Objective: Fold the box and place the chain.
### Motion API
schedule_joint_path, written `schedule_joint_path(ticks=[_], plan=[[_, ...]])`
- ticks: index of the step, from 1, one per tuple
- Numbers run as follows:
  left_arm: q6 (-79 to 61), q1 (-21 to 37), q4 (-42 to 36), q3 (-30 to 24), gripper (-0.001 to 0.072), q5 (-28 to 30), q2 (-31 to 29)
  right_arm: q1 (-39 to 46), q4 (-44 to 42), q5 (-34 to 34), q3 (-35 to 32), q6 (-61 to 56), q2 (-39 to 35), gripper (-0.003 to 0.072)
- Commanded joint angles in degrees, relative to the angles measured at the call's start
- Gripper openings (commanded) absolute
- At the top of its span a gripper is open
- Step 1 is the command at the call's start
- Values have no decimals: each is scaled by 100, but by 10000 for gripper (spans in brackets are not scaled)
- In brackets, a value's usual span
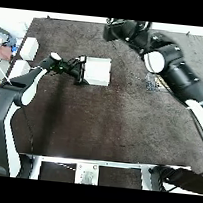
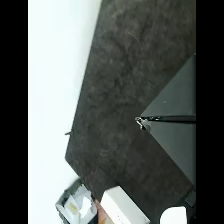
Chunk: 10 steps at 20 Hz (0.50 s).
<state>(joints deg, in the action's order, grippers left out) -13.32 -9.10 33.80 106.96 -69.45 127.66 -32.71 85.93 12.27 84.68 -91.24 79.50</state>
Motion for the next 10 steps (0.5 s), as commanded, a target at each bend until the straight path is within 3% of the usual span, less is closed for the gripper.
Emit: schedule_joint_path(ticks=[1, 10], plan=[[0, 4, 0, 7, 73, 0, -4, -188, -433, -221, 4, -2, 566, 7], [0, 4, 0, 7, 73, 2, -4, -470, -479, -254, 0, -4, 1869, 9]])
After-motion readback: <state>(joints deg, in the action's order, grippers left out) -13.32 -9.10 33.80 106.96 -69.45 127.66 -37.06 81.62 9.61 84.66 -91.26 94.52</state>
